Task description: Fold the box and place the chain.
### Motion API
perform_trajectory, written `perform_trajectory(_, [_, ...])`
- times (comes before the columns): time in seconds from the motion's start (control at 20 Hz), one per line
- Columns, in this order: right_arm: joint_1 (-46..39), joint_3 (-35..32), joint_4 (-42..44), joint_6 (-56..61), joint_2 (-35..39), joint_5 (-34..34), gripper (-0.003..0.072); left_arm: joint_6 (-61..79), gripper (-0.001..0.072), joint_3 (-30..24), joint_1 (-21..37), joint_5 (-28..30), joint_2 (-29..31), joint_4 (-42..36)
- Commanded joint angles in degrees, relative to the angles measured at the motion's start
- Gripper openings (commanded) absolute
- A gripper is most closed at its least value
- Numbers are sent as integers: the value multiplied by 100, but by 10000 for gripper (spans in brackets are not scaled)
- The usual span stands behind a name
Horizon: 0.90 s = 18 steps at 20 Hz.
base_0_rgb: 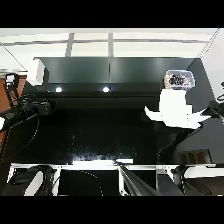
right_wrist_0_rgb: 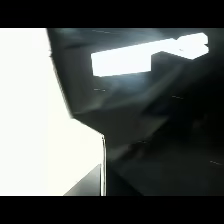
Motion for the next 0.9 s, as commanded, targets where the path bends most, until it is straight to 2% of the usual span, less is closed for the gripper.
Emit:
perform_trajectory(0.0, [15, -31, 782, -299, 227, 282, 8, 48, 708, 0, -2, 0, -4, 2])
perform_trajectory(0.1, [15, -258, 1248, -409, 586, 280, 8, 48, 708, 0, -2, -2, -4, 2])
perform_trajectory(0.3, [245, -1220, 2031, -640, 1552, 216, 8, 50, 707, 0, -4, -179, -4, -2])
perform_trajectory(0.5, [1250, -2426, 2992, -850, 2616, -393, 10, 87, 707, -4, -131, -647, -114, -55])
perform_trajectory(0.65, [2459, -3613, 3858, -946, 3582, -1591, 10, 90, 707, -2, -713, -614, -278, -518])
perform_trajectory(0.85, [4107, -4776, 4216, -1029, 4518, -3539, 11, 72, 707, 0, -1762, -70, -629, -841])
